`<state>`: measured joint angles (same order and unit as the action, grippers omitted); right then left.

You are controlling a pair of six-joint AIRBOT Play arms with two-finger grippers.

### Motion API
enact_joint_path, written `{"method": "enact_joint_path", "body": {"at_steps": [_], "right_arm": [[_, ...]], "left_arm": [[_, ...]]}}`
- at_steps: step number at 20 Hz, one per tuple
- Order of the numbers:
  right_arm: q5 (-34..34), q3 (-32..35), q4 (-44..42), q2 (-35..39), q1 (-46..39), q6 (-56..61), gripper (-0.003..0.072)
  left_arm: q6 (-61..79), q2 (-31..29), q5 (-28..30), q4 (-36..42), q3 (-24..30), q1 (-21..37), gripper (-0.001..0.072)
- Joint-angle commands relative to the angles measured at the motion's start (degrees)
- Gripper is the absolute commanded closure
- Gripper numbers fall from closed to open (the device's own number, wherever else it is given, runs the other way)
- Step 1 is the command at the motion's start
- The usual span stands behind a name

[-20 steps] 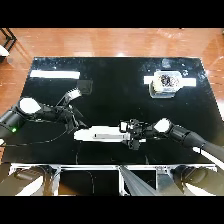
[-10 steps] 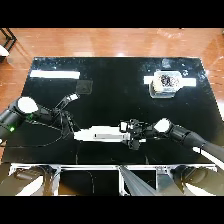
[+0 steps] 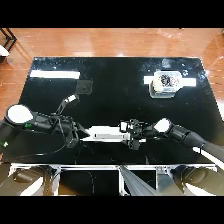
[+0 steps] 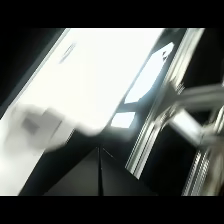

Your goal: Fold the box and place the chain.

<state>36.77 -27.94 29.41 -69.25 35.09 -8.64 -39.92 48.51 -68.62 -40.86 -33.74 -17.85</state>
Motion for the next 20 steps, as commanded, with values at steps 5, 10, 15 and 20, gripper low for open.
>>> {"method": "enact_joint_path", "body": {"at_steps": [5,10,15,20], "right_arm": [[0.0,-0.02,0.0,-0.02,0.04,0.0,0.0388],[0.0,-0.02,0.0,-0.02,0.04,0.0,0.0388],[0.0,-0.02,0.0,-0.02,0.04,0.0,0.0387],[-0.02,-0.02,0.0,-0.02,0.04,0.0,0.0388]], "left_arm": [[-0.31,-0.02,26.14,3.39,1.44,-6.97,0.0688],[-0.28,4.96,30.23,3.41,1.44,-7.02,0.0687],[-0.35,14.08,35.08,4.24,1.42,-7.13,0.0687],[-0.35,16.44,35.19,3.91,1.42,-7.76,0.0687]]}}
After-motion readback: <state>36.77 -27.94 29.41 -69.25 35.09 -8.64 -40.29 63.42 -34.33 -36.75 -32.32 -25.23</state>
